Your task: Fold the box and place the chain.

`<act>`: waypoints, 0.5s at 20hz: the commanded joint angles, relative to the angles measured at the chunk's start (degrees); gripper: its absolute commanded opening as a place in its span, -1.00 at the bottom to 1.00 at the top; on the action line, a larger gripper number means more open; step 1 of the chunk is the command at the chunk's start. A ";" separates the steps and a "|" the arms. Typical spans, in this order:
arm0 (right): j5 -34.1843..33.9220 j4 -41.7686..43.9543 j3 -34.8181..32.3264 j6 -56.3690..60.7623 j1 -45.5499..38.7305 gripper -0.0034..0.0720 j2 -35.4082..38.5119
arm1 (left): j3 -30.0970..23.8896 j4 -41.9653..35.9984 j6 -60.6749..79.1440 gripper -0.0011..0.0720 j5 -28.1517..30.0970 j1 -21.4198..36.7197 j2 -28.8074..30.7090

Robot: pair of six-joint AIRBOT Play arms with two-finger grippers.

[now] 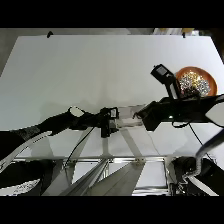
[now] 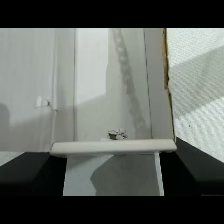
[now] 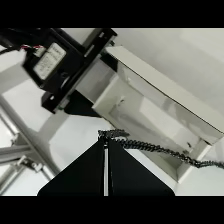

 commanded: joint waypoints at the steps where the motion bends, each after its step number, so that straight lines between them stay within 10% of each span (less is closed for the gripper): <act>1: -8.24 0.37 -5.77 -1.31 0.02 -0.87 -0.04 | 0.02 0.02 0.00 0.04 0.00 0.00 0.00; 10: -13.25 3.72 -9.86 -2.91 0.07 -0.87 -12.46 | 0.02 0.02 0.00 0.04 0.00 0.00 0.00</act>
